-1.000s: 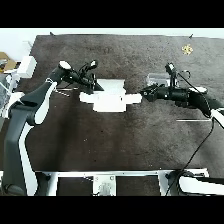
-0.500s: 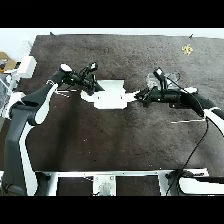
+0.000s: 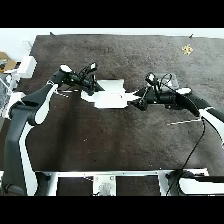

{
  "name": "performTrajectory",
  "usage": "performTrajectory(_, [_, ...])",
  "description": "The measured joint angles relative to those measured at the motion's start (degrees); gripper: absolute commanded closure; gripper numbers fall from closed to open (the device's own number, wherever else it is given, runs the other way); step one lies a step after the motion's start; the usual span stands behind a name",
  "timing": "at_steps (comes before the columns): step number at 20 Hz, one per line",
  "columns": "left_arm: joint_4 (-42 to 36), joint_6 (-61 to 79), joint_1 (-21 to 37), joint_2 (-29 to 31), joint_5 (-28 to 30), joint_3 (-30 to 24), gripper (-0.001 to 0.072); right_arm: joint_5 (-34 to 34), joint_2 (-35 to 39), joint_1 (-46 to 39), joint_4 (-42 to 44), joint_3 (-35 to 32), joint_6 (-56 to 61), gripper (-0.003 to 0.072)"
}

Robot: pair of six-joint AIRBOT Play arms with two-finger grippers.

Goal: Fold the box and place the chain.

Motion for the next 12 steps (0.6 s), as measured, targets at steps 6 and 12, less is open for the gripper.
performTrajectory(6, [0.0,0.0,0.0,0.0,0.1,0.0,0.07,-4.3,-0.1,5.0,-3.2,0.0,-8.8,0.0116])
performTrajectory(12, [0.0,0.0,0.0,0.0,0.2,0.0,0.07,-6.2,-4.3,8.9,-7.7,2.5,-13.0,0.0115])
